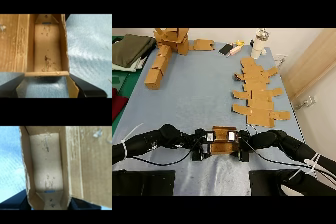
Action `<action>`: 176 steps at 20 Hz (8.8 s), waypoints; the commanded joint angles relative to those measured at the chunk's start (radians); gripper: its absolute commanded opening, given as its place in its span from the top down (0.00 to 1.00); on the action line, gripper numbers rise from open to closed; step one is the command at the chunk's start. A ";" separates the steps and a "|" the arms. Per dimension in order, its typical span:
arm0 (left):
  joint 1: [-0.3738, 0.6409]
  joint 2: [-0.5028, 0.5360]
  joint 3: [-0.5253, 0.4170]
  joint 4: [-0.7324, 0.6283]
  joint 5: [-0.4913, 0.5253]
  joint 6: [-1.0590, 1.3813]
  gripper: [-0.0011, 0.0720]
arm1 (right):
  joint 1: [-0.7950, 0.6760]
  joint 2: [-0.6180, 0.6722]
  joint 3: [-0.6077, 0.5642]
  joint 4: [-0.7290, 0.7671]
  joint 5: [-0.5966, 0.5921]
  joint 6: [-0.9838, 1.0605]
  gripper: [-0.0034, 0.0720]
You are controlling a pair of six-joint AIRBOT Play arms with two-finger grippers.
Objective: Fold the box.
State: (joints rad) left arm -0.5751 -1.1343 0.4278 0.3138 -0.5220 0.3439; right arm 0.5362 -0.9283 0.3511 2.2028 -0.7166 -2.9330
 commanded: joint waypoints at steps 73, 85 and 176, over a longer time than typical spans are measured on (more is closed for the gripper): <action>-0.060 -0.029 0.030 0.047 0.053 -0.047 0.22 | 0.000 0.281 0.246 -0.153 -0.467 1.745 0.01; 0.072 0.055 -0.033 0.145 -0.103 -0.073 0.22 | 0.000 0.281 0.246 -0.148 -0.382 1.748 0.01; 0.072 0.069 -0.057 0.150 -0.072 -0.109 0.22 | 0.201 -0.003 0.103 -0.046 -0.010 0.071 0.76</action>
State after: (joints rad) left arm -0.5037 -1.0657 0.3710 0.4641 -0.5945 0.2348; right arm 0.7048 -0.9054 0.4541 2.1426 -0.7681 -2.8487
